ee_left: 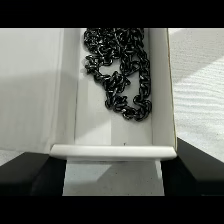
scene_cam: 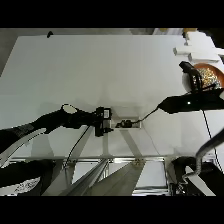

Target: Fold the box and place the chain.

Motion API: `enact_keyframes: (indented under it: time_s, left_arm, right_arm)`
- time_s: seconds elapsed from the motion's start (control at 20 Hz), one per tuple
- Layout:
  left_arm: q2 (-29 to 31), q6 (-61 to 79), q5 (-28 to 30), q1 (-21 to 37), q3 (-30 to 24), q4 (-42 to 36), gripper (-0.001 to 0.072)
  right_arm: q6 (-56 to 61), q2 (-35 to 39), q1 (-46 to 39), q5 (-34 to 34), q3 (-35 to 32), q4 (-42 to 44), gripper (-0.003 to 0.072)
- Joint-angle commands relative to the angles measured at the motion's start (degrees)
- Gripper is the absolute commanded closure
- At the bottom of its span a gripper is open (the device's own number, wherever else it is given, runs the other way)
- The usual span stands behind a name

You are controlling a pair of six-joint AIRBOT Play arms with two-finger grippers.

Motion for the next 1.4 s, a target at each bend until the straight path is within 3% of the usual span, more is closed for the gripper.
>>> enact_keyframes:
  time_s: [0.0,0.15,0.35,0.55,0.9,1.05,1.2,1.35]
  left_arm:
    - [0.0,0.0,0.0,0.0,-0.02,0.0,0.0636]
    - [0.0,0.0,0.0,0.0,-0.02,0.0,0.0636]
    - [0.0,0.0,0.0,0.0,-0.02,0.0,0.0636]
    - [0.0,0.0,0.0,0.0,0.0,0.02,0.0636]
    - [0.0,0.0,0.0,0.0,-0.02,0.0,0.0636]
    - [0.0,0.0,0.0,0.0,-0.02,0.0,0.0636]
    - [0.0,0.0,0.0,0.0,-0.02,0.0,0.0636]
    - [0.0,0.0,0.0,0.0,-0.02,0.0,0.0636]
  right_arm:
    - [-1.46,6.47,0.07,1.92,0.07,10.25,0.0673]
    - [-2.89,8.09,0.26,1.51,0.07,17.7,0.0673]
    - [-2.97,8.13,7.5,-2.6,0.07,18.16,0.0673]
    - [-2.01,6.97,17.16,-10.86,0.07,12.72,0.0673]
    - [-0.11,-3.15,25.53,-14.05,0.07,5.75,0.0672]
    - [4.31,-8.07,27.1,-15.21,0.07,-1.86,0.067]
    - [4.79,-9.73,27.12,-15.5,0.15,-4.48,0.0488]
    - [4.81,-9.7,25.62,-14.27,4.15,-7.54,0.048]
